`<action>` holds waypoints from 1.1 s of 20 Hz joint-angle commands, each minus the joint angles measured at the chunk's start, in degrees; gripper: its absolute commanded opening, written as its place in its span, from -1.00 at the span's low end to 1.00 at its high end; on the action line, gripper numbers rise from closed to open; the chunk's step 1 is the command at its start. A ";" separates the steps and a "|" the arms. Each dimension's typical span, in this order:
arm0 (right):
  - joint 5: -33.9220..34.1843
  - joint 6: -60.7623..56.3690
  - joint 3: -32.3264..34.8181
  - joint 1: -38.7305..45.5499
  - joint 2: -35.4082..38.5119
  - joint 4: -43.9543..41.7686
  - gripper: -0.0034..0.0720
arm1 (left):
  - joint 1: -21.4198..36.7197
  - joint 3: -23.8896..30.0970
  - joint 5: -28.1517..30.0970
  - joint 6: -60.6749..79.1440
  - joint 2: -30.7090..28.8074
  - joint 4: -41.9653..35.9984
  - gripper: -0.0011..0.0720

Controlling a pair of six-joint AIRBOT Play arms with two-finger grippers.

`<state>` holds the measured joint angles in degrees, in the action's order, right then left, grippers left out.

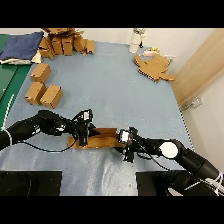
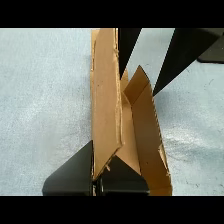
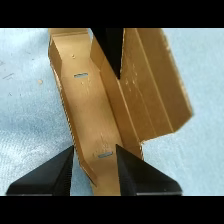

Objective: Fold the box.

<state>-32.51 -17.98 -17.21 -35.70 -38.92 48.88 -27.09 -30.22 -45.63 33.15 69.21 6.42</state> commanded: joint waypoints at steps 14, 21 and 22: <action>5.40 0.09 -0.04 0.04 -0.07 7.72 1.00 | -0.04 -0.02 0.02 0.02 0.02 0.00 -0.94; 6.25 11.10 -0.11 0.20 -4.61 -0.50 1.00 | -0.02 -0.02 0.02 0.02 0.02 0.00 -0.94; 5.51 13.07 -0.26 0.96 -5.40 -2.93 1.00 | -0.02 -0.02 0.04 0.02 0.02 0.00 -0.94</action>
<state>-26.63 -11.55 -17.30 -35.46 -42.33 51.68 -27.09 -30.20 -45.60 33.15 69.21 6.42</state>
